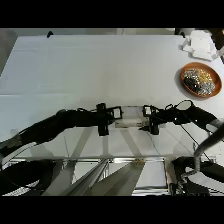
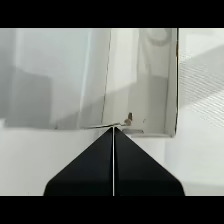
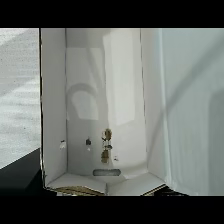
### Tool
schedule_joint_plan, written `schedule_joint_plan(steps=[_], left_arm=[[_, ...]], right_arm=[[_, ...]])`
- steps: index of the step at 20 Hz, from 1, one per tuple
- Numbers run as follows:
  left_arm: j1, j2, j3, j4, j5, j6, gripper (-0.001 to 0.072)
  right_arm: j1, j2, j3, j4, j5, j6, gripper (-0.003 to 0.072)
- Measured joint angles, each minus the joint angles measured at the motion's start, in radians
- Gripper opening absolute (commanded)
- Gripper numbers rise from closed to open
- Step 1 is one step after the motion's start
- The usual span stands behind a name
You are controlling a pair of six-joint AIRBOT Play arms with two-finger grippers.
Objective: Fold the box and place the chain.
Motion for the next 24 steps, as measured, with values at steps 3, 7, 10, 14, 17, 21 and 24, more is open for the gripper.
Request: schedule_joint_plan(steps=[3,7,10,14,17,21,24], left_arm=[[0.124,0.093,-0.003,0.003,0.120,-0.136,0.0001],[0.320,0.172,-0.008,0.031,0.238,-0.401,0.0003],[0.439,0.163,-0.037,0.041,0.328,-0.626,0.0007],[0.476,0.056,-0.066,-0.006,0.413,-0.756,0.0007],[0.436,-0.035,-0.072,-0.058,0.409,-0.795,0.0007],[0.371,-0.106,-0.075,-0.137,0.346,-0.816,0.0002],[0.335,-0.138,-0.075,-0.162,0.298,-0.839,0.0002]], right_arm=[[0.000,0.000,0.000,0.000,0.000,0.000,0.0437],[0.000,0.000,0.000,0.000,0.000,0.000,0.0437],[0.000,0.000,0.000,0.000,0.000,0.000,0.0437],[0.000,0.000,0.000,0.000,0.000,0.000,0.0437],[0.000,0.000,0.000,0.000,0.000,0.000,0.0437],[0.000,0.000,0.000,0.000,0.000,0.000,0.0437],[0.000,0.000,0.000,0.000,0.000,0.000,0.0437]])
